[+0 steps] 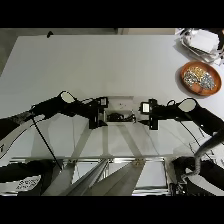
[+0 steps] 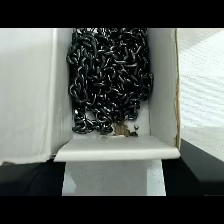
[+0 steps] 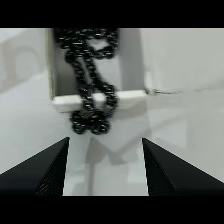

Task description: Fold the box and place the chain.

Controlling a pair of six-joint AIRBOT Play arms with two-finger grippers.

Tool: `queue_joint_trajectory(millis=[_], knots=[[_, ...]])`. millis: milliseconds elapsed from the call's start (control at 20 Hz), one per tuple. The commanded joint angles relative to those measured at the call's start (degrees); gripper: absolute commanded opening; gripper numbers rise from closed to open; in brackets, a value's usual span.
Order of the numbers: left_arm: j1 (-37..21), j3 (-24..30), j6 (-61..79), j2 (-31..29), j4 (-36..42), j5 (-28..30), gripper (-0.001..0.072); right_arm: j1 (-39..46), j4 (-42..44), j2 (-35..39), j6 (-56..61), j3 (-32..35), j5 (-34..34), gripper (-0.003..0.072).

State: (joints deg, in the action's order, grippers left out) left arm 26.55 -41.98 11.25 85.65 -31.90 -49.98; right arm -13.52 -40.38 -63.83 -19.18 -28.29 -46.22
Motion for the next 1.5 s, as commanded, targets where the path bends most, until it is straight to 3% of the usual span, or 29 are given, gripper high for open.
queue_joint_trajectory(millis=[0, 350, 500, 650, 700, 800, 900, 950, 1050, 1450], knots=[[-0.02, -0.04, 0.02, -0.02, 0.00, 0.02, 0.0212, -2.97, 2.34, -1.81, -4.26, 1.11, 1.40, 0.0497], [-0.02, -0.02, 0.02, -0.02, 0.00, 0.02, 0.0212, -5.57, 4.17, -5.18, -0.76, 1.11, 8.11, 0.0496], [-0.02, -0.04, 0.02, -0.02, 0.00, 0.02, 0.0212, -5.57, 4.22, -5.33, -0.35, 1.11, 8.15, 0.0405], [-0.02, -0.04, 0.02, -0.02, 0.00, 0.02, 0.0212, -5.57, 4.31, -5.77, -0.35, 1.11, 7.98, 0.0384], [-0.02, -0.04, 0.02, -0.02, 0.00, 0.02, 0.0212, -5.57, 4.44, -5.77, -0.35, 1.11, 7.37, 0.0319], [0.00, -0.04, 0.02, -0.02, 0.00, 0.02, 0.0212, -5.57, 4.44, -6.05, -0.35, 1.11, 6.51, 0.0277], [-0.02, -0.04, 0.02, -0.02, 0.00, 0.02, 0.0212, -5.57, 4.46, -6.69, -0.33, 1.11, 6.40, 0.0164], [-0.02, -0.04, 0.02, -0.02, 0.00, 0.02, 0.0212, -5.57, 4.46, -6.99, -0.33, 1.11, 6.34, 0.0142], [-0.02, -0.04, 0.02, -0.02, 0.00, 0.02, 0.0212, -5.57, 4.42, -7.10, 0.13, 1.11, 6.32, 0.0019], [-0.02, -0.04, 0.02, -0.02, 0.00, 0.02, 0.0212, -2.23, 1.86, 0.61, 7.43, 1.09, 6.32, 0.0008]])
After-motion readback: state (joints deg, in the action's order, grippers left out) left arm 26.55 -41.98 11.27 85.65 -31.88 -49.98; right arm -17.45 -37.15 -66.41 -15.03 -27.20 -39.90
